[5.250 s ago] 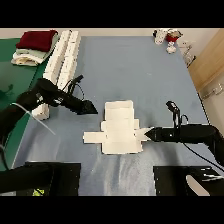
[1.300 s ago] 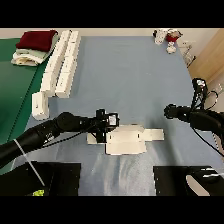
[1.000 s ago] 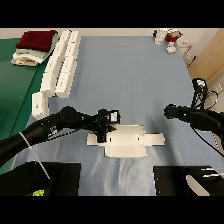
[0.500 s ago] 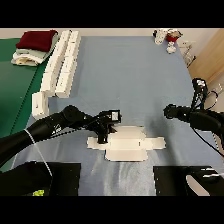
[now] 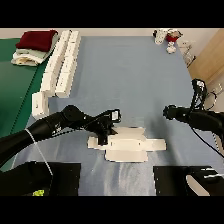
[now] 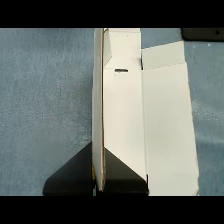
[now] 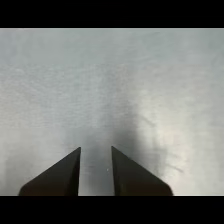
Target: Fold the box.
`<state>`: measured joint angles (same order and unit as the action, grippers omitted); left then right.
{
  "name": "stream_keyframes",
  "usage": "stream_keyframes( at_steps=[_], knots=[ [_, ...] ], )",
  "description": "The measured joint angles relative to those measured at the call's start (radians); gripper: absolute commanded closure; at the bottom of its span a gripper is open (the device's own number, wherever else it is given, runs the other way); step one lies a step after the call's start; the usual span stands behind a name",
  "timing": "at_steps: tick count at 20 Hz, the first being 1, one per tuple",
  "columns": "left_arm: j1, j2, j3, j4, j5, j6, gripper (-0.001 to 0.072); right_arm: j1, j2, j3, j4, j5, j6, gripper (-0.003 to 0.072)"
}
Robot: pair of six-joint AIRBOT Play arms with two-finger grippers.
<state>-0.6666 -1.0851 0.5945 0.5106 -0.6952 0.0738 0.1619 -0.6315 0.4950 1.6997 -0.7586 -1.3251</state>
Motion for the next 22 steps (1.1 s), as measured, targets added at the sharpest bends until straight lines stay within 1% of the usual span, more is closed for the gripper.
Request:
stream_keyframes(
  at_steps=[1, 2, 3, 7, 10, 13, 15, 16, 17, 18, 19, 20, 22],
  knots=[
    [0.0, 0.0, 0.0, 0.0, 0.0, -0.005, 0.0696, 0.0, 0.0, 0.0, 0.018, -0.011, -0.002, 0.05],
    [0.0, 0.0, 0.0, 0.0, -0.002, -0.007, 0.0695, 0.0, 0.0, 0.0, 0.037, -0.027, -0.004, 0.064],
    [0.0, 0.0, 0.0, 0.0, -0.003, -0.008, 0.0696, 0.0, 0.0, 0.0, 0.053, -0.047, -0.007, 0.0668],
    [0.0, 0.0, 0.0, 0.001, -0.003, -0.013, 0.0696, 0.012, 0.002, 0.0, 0.144, -0.175, -0.024, 0.0683],
    [0.0, 0.0, 0.0, 0.001, -0.003, -0.014, 0.0696, 0.087, 0.013, 0.0, 0.22, -0.307, -0.046, 0.0683],
    [0.0, 0.0, 0.0, 0.001, -0.003, -0.014, 0.0696, 0.264, 0.053, 0.0, 0.27, -0.398, -0.044, 0.0683],
    [0.0, 0.0, 0.0, 0.001, -0.004, -0.014, 0.0696, 0.433, 0.087, 0.0, 0.275, -0.426, -0.019, 0.0682],
    [0.0, 0.0, 0.0, 0.002, -0.003, -0.014, 0.0696, 0.531, 0.099, 0.0, 0.264, -0.434, 0.0, 0.0666],
    [0.0, 0.0, 0.0, 0.002, -0.003, -0.014, 0.0696, 0.622, 0.107, 0.0, 0.243, -0.438, 0.017, 0.0437],
    [0.0, 0.0, 0.0, 0.002, -0.004, -0.014, 0.0695, 0.719, 0.109, 0.0, 0.21, -0.443, 0.025, 0.0161],
    [0.0, 0.0, 0.0, 0.002, -0.003, -0.014, 0.0696, 0.804, 0.105, 0.0, 0.167, -0.443, 0.035, 0.0046],
    [0.0, 0.0, 0.0, 0.002, -0.003, -0.014, 0.0696, 0.889, 0.091, 0.0, 0.108, -0.443, 0.037, 0.0015],
    [0.0, 0.0, 0.0, 0.002, -0.003, -0.014, 0.0696, 1.019, 0.043, 0.0, -0.022, -0.431, 0.043, 0.0015]
  ],
)
